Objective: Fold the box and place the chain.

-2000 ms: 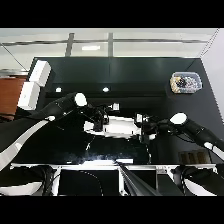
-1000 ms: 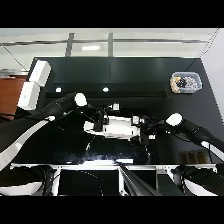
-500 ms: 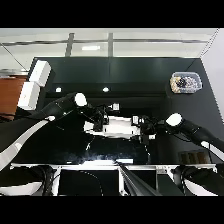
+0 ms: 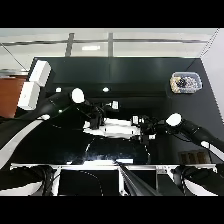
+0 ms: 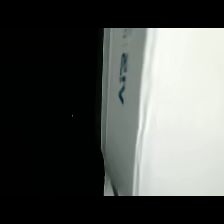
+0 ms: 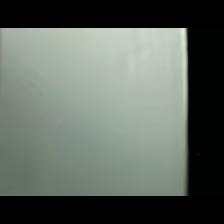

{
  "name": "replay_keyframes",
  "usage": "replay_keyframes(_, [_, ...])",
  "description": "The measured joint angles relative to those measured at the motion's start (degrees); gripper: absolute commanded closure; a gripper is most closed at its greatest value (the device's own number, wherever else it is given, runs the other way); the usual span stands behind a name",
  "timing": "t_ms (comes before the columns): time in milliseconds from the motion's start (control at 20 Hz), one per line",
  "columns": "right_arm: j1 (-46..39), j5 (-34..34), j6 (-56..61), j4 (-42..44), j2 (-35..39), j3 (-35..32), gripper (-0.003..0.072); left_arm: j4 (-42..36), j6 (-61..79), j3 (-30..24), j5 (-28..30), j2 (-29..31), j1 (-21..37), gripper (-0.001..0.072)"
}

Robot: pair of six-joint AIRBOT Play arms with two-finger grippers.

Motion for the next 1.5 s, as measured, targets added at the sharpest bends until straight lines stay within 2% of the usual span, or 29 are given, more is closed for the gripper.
replay_keyframes(100, [0.0,0.0,-0.02,-0.04,0.0,0.0,0.0215,2.6,-5.09,0.63,-1.44,2.86,1.31,0.0155])
replay_keyframes(150, [0.0,0.02,-0.02,-0.07,0.0,0.0,0.0215,3.85,-7.93,0.76,-3.08,4.44,2.14,0.027])
replay_keyframes(200, [0.0,0.02,-0.02,-0.09,0.0,0.0,0.0215,5.35,-11.5,0.92,-4.33,6.14,3.13,0.0494])
replay_keyframes(250, [0.0,0.04,-0.02,-0.11,0.0,0.0,0.0215,6.8,-15.39,1.03,-5.46,7.89,4.15,0.0683])
replay_keyframes(450, [0.0,0.44,-0.2,-0.33,0.0,0.0,0.0215,8.9,-28.74,0.2,-14.88,12.96,7.63,0.0686])
replay_keyframes(500, [0.0,0.55,-0.24,-0.35,0.0,0.0,0.0215,6.86,-31.21,-1.03,-16.46,13.86,7.98,0.0686])
replay_keyframes(650, [0.0,0.74,-0.39,-0.42,0.0,0.0,0.0215,-7.54,-33.59,-8.07,-16.61,15.41,7.89,0.0686])
replay_keyframes(800, [0.0,0.85,-0.42,-0.46,0.0,0.0,0.0215,-25.4,-27.91,-16.11,-10.82,15.96,7.1,0.0685])
replay_keyframes(950, [0.0,0.9,-0.42,-0.46,0.0,0.0,0.0215,-45.35,-16.61,-21.81,0.87,16.09,6.58,0.0685])
replay_keyframes(1100, [0.0,0.92,-0.42,-0.44,0.0,0.0,0.0215,-54.64,-8.87,-23.32,14.14,15.58,5.49,0.0686])
replay_keyframes(1250, [0.0,0.92,-0.42,-0.42,0.0,0.0,0.0215,-50.62,-6.38,-21.16,20.79,13.29,3.45,0.0685])
replay_keyframes(1400, [0.0,0.9,-0.42,-0.42,0.0,0.0,0.0215,-38.77,-11.04,-17.33,22.62,9.68,1.25,0.0685])
replay_keyframes(1500, [0.0,0.85,-0.42,-0.42,0.0,0.0,0.0215,-29.99,-16.33,-14.47,21.31,6.88,0.46,0.0685])
